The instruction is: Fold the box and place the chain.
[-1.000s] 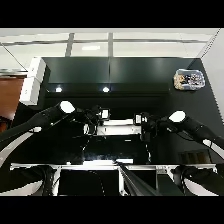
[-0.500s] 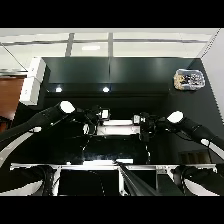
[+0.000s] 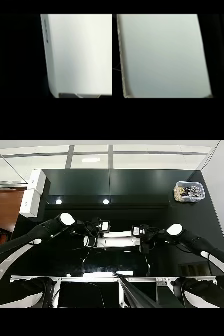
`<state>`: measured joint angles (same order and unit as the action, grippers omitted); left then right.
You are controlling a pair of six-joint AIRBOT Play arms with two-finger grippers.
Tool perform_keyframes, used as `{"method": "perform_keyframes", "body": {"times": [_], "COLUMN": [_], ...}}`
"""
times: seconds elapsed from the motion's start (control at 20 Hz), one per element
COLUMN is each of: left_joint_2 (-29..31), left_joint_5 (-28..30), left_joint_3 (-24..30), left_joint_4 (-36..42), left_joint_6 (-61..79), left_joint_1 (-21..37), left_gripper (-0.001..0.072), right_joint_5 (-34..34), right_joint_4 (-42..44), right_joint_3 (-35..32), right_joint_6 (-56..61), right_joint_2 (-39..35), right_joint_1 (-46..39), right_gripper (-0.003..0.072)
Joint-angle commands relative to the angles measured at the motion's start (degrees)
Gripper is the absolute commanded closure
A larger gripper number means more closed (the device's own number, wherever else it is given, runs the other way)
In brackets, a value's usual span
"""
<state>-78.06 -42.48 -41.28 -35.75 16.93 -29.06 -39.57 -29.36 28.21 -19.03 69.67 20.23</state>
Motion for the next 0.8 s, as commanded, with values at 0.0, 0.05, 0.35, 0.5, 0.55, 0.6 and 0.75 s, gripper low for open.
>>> {"method": "perform_keyframes", "body": {"times": [0.0, 0.05, 0.35, 0.5, 0.55, 0.6, 0.75], "left_joint_2": [-0.02, -0.02, -0.02, -0.02, -0.02, -0.02, 0.00], "left_joint_5": [0.02, 0.02, 0.04, 0.17, 0.44, 0.79, 2.34], "left_joint_3": [0.02, 0.02, 0.02, 0.02, 0.02, 0.02, -0.04], "left_joint_4": [0.00, 0.00, -0.02, 0.00, 0.00, 0.00, 0.00], "left_joint_6": [0.00, 0.02, 0.02, 0.02, 0.02, 0.00, -0.02], "left_joint_1": [-0.02, -0.02, 0.00, 0.00, 0.00, 0.00, 0.00], "left_gripper": [0.0681, 0.0681, 0.0681, 0.0681, 0.0680, 0.0680, 0.0661], "right_joint_5": [0.92, 1.09, 1.05, 1.03, 1.03, 1.03, 1.03], "right_joint_4": [-0.96, -0.96, -1.27, -1.33, -1.33, -1.33, -1.31], "right_joint_3": [0.07, 0.17, 0.31, 0.31, 0.31, 0.31, 0.31], "right_joint_6": [0.94, 1.31, 1.64, 1.62, 1.64, 1.62, 1.64], "right_joint_2": [0.20, 0.26, 0.39, 0.39, 0.39, 0.39, 0.39], "right_joint_1": [0.59, 0.59, 0.59, 0.59, 0.59, 0.59, 0.59], "right_gripper": [0.0014, 0.0014, 0.0014, 0.0170, 0.0193, 0.0194, 0.0194]}}
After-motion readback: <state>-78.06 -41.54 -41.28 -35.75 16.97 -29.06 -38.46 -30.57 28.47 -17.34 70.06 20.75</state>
